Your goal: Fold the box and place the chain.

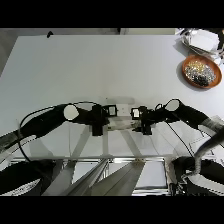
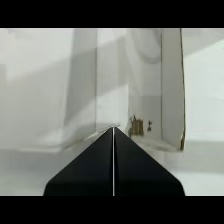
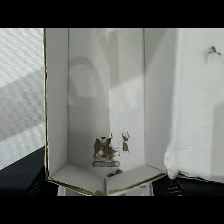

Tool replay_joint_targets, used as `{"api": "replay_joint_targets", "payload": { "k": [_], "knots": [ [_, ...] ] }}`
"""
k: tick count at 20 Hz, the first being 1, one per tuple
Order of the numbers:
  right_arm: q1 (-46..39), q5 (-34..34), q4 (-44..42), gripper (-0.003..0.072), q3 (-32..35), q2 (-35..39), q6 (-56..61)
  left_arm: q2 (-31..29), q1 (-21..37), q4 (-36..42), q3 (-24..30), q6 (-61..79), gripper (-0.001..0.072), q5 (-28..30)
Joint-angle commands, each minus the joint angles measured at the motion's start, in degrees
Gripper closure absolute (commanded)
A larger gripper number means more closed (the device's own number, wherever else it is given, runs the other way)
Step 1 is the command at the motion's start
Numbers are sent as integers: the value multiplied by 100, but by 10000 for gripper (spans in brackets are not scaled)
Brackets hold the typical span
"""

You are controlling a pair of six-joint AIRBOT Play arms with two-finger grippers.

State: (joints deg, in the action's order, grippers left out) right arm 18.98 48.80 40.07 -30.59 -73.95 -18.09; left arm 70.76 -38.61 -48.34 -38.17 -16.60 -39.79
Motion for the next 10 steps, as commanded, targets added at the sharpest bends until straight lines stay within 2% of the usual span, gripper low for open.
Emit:
{"api": "replay_joint_targets", "payload": {
  "k": [1,5,10],
  "knots": [
    [0,2,-2,404,-2,4,2,-520,437,-715,-2,-1775,704,-870],
    [0,2,-2,404,-2,4,2,-1163,1086,-1071,0,-3580,705,-1670],
    [0,2,-2,404,-2,4,2,-1655,1731,-1088,24,-4586,705,-2138]
  ]
}}
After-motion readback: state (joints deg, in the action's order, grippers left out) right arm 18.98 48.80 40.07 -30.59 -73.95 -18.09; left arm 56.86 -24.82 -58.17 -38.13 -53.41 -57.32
